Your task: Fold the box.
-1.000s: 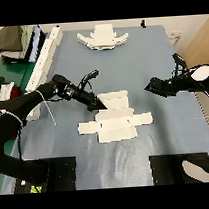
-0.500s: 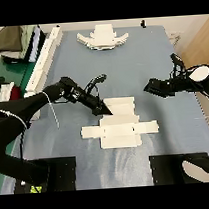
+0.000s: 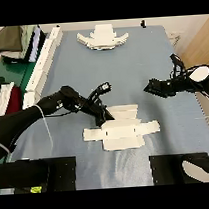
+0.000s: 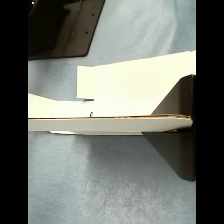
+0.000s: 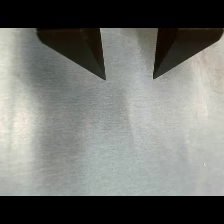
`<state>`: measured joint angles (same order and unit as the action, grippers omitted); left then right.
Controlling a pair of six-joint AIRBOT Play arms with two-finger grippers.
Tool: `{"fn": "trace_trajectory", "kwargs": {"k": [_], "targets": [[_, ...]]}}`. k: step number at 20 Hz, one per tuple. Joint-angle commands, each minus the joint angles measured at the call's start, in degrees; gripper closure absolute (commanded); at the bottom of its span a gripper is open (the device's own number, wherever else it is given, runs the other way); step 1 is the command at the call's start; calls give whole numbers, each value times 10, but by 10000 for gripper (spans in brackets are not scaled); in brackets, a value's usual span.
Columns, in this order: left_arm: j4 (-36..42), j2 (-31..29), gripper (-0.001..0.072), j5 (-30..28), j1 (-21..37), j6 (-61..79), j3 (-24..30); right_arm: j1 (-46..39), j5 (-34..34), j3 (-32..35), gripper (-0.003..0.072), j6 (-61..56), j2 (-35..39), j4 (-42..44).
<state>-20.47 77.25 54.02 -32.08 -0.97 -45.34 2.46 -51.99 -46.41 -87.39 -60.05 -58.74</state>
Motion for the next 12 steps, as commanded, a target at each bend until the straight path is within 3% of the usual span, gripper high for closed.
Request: {"fn": "trace_trajectory", "kwargs": {"k": [1, 11, 12], "targets": [[-2, -31, 698, -29, -12, 16, 38, 1, -1, 0, 230, 0, 0, 0], [-8, -30, 694, -16, -21, 16, 43, 1, -6, 0, 230, 3, 0, 0], [-8, -30, 695, -15, -21, 16, 43, 1, -15, 0, 263, 8, 0, 0]]}}
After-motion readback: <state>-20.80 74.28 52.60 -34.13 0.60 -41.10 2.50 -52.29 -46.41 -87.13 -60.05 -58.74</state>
